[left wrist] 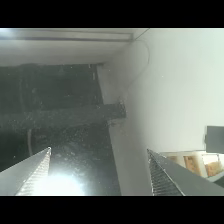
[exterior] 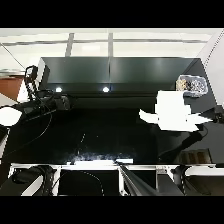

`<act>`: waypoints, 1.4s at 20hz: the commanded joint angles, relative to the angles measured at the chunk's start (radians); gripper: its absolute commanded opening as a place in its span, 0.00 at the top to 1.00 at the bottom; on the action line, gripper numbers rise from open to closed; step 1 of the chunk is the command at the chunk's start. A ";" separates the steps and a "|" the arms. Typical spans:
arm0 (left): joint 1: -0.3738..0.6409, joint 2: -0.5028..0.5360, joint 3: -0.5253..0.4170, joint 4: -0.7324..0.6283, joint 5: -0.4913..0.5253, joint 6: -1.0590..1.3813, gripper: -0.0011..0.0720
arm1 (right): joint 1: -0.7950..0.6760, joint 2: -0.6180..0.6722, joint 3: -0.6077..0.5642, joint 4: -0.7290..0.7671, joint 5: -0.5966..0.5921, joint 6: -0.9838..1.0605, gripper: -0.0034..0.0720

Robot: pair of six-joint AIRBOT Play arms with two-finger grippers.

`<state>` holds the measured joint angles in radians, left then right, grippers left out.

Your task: Fold the box and place the chain.

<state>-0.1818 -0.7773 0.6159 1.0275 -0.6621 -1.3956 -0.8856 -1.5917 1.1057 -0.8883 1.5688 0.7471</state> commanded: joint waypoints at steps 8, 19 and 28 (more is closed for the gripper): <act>-0.001 -0.008 0.001 -0.022 0.000 0.000 0.02 | 0.443 0.275 -0.227 0.188 -0.171 0.005 0.89; -0.141 -0.114 0.001 -0.186 -0.097 0.008 0.03 | 1.020 0.793 -0.672 0.271 -0.739 0.097 0.89; -0.014 -0.562 0.002 -0.655 -0.458 0.575 0.03 | 1.118 0.793 -0.716 0.267 -0.763 0.109 0.89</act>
